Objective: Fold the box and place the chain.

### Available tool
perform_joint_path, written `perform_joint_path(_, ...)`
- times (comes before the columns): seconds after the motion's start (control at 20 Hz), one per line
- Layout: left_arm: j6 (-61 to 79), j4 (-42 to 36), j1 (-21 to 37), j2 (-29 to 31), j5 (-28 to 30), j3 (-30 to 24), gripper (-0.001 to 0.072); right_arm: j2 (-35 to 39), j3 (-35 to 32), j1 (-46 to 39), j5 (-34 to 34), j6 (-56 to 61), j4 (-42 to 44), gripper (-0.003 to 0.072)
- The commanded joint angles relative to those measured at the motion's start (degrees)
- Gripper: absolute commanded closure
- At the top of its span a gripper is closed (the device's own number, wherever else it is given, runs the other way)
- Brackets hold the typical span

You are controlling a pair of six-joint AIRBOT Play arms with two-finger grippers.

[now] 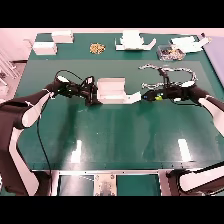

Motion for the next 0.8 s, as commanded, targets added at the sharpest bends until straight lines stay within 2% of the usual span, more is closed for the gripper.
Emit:
perform_joint_path(0.0,0.0,0.0,0.0,-0.02,0.02,0.04,0.0292,-2.34,0.66,4.79,-0.74,0.7,2.16,0.068)
perform_joint_path(0.25,0.0,0.0,0.0,-0.02,0.02,0.04,0.0292,-3.13,4.92,9.66,-0.96,1.09,3.8,0.0681)
perform_joint_path(0.4,0.0,0.0,0.0,-0.02,0.0,0.04,0.0292,-2.67,8.83,9.49,-0.55,5.84,-1.03,0.0681)
perform_joint_path(0.65,0.0,0.0,0.0,-0.02,0.0,0.04,0.0292,-2.64,10.6,9.75,4.26,8.22,-2.84,0.0677)
perform_joint_path(0.7,0.0,0.0,0.0,-0.02,0.0,0.04,0.0291,-2.67,10.6,9.9,4.44,8.22,-2.86,0.0646)
perform_joint_path(0.75,0.0,0.0,0.0,-0.02,0.0,0.04,0.0292,-2.64,10.62,9.9,4.5,8.22,-2.71,0.0584)
